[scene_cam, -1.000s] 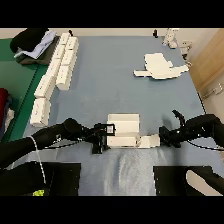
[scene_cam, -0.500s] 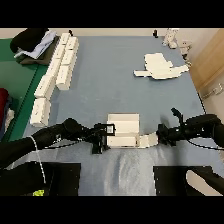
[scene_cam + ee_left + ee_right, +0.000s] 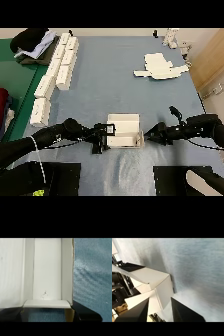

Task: Fold the box.

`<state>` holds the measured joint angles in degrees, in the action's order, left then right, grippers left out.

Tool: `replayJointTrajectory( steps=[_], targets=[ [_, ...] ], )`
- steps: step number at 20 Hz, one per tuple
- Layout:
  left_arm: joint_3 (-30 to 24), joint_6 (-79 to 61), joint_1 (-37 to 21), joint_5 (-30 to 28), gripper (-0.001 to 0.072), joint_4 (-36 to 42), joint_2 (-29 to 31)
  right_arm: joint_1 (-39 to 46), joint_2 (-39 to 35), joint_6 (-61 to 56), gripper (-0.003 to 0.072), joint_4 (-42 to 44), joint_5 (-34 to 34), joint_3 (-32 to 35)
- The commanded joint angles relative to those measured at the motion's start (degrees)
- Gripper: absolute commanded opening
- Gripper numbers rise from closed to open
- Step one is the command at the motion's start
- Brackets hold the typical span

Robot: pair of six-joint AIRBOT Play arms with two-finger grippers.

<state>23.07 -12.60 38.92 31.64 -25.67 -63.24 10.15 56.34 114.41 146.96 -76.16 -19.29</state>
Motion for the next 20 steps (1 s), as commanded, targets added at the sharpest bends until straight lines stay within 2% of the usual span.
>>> replayJointTrajectory(
  steps=[1,4,8,12,15,17,20],
  targets=[
    [0.0,0.0,0.0,0.0,0.0455,0.0,0.0,-3.8,0.0,0.7,0.0434,0.9,1.0,0.0],
    [0.0,0.0,0.0,0.0,0.0455,0.0,0.0,-11.7,0.0,0.5,0.0433,0.9,7.2,-0.4],
    [0.0,0.0,0.0,0.0,0.0455,0.0,0.0,-20.8,0.0,-5.3,0.0414,-2.9,13.7,-5.3],
    [0.0,0.0,0.0,0.0,0.0455,0.0,0.0,-31.0,0.0,-22.1,0.0402,-18.5,18.9,-11.0],
    [0.0,0.0,0.0,0.0,0.0455,0.0,0.0,-39.4,0.2,-40.4,0.0402,-36.9,18.4,-15.6],
    [0.0,0.0,0.0,0.0,0.0455,0.0,0.0,-44.3,0.9,-49.2,0.0402,-45.7,16.5,-18.5],
    [0.0,0.0,0.0,0.0,0.0455,0.0,0.0,-50.1,3.9,-55.7,0.0402,-50.8,14.3,-21.8]
  ],
)
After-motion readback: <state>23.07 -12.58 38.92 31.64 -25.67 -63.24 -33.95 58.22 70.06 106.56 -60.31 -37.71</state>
